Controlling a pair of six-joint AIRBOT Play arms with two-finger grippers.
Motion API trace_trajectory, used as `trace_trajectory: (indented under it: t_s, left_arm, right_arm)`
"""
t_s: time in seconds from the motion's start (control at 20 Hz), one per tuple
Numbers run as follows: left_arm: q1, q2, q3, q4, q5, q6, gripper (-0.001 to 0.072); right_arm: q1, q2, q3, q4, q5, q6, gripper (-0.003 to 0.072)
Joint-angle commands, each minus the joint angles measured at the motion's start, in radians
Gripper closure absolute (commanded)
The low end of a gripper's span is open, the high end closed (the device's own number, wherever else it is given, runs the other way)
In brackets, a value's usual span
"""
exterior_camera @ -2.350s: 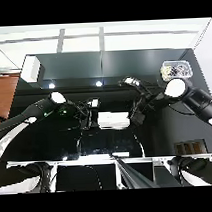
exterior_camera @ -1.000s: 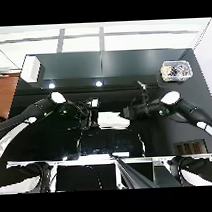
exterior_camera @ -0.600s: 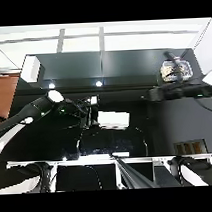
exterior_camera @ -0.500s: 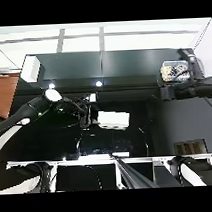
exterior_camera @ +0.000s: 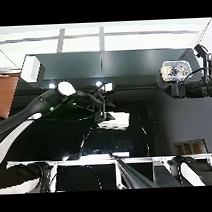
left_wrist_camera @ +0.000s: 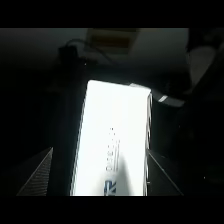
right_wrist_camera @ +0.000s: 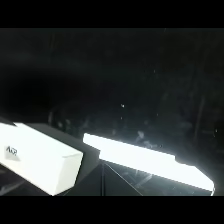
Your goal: Fold the box and place the chain.
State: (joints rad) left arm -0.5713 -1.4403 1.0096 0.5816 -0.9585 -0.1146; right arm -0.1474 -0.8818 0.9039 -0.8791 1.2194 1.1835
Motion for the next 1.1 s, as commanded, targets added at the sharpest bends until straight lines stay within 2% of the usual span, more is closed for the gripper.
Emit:
trace_trajectory:
  t_s: [0.0,0.25,0.45,1.05]
  left_arm:
    - [-0.023,-0.070,0.057,0.039,-0.029,-0.144,-0.0002]
    - [-0.038,-0.078,0.057,0.057,-0.049,-0.162,-0.0001]
    - [-0.051,-0.078,0.057,0.151,-0.079,-0.162,-0.0001]
    - [-0.102,-0.078,0.058,0.192,-0.064,-0.148,-0.0002]
  right_arm:
    - [-0.003,0.002,0.000,0.007,-0.027,0.002,0.0669]
    - [-0.003,0.002,0.000,0.014,-0.043,0.002,0.0669]
    - [-0.003,0.002,-0.005,0.014,-0.055,0.002,0.0669]
    - [-0.003,0.002,-0.014,0.014,-0.058,0.002,0.0669]
